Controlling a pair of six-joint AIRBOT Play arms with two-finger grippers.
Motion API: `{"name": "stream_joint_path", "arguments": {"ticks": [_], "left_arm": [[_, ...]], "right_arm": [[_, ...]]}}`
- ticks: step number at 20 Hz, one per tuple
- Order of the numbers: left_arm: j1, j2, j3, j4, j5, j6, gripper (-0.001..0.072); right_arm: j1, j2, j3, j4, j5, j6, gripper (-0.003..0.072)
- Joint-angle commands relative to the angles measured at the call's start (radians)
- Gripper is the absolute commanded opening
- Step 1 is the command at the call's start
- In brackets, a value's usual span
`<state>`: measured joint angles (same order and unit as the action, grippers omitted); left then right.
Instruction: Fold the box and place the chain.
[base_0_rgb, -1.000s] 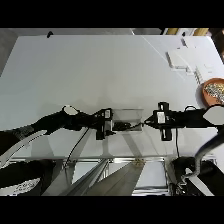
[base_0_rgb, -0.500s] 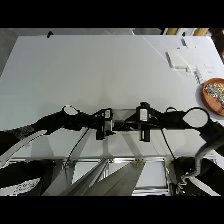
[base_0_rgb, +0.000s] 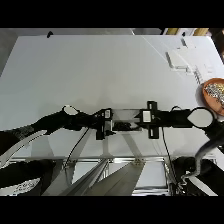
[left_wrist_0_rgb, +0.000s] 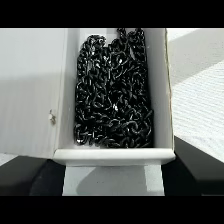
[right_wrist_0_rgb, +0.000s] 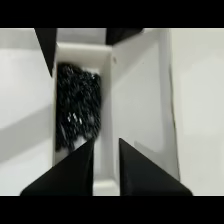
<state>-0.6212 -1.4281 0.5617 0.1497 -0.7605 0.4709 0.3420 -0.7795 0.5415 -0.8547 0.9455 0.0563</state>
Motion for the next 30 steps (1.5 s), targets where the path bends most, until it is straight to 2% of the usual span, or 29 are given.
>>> {"name": "stream_joint_path", "arguments": {"ticks": [1,5,6,8,14,19,25,26,27,30], "left_arm": [[0.000,-0.001,0.000,0.000,0.000,0.000,0.0211],[0.000,-0.001,0.000,0.000,0.000,0.000,0.0211],[0.000,-0.001,0.000,0.000,0.000,0.000,0.0211],[0.000,-0.001,0.000,0.000,0.000,0.000,0.0211],[0.000,-0.001,0.000,0.000,0.000,0.000,0.0211],[0.000,-0.001,0.000,0.000,0.000,0.000,0.0211],[0.000,-0.001,0.000,0.000,0.000,0.000,0.0211],[0.000,-0.001,0.000,0.000,0.000,0.000,0.0211],[0.000,-0.001,0.000,0.000,0.000,0.000,0.0211],[0.000,-0.001,0.000,0.000,0.000,0.000,0.0211]], "right_arm": [[-0.192,0.041,0.000,-0.068,0.125,0.001,0.0094],[-0.251,-0.037,-0.022,-0.106,0.062,0.000,0.0098],[-0.251,-0.064,-0.044,-0.108,0.032,0.000,0.0123],[-0.251,-0.117,-0.089,-0.111,-0.034,0.000,0.0290],[-0.250,-0.204,-0.126,-0.111,-0.143,0.000,0.0296],[-0.249,-0.275,-0.126,-0.109,-0.154,-0.001,0.0294],[-0.249,-0.312,-0.127,-0.086,-0.156,-0.005,0.0214],[-0.249,-0.312,-0.127,-0.082,-0.155,-0.005,0.0143],[-0.249,-0.310,-0.127,-0.084,-0.153,-0.004,0.0009],[-0.250,-0.243,-0.126,-0.091,-0.119,-0.003,0.0014]]}}
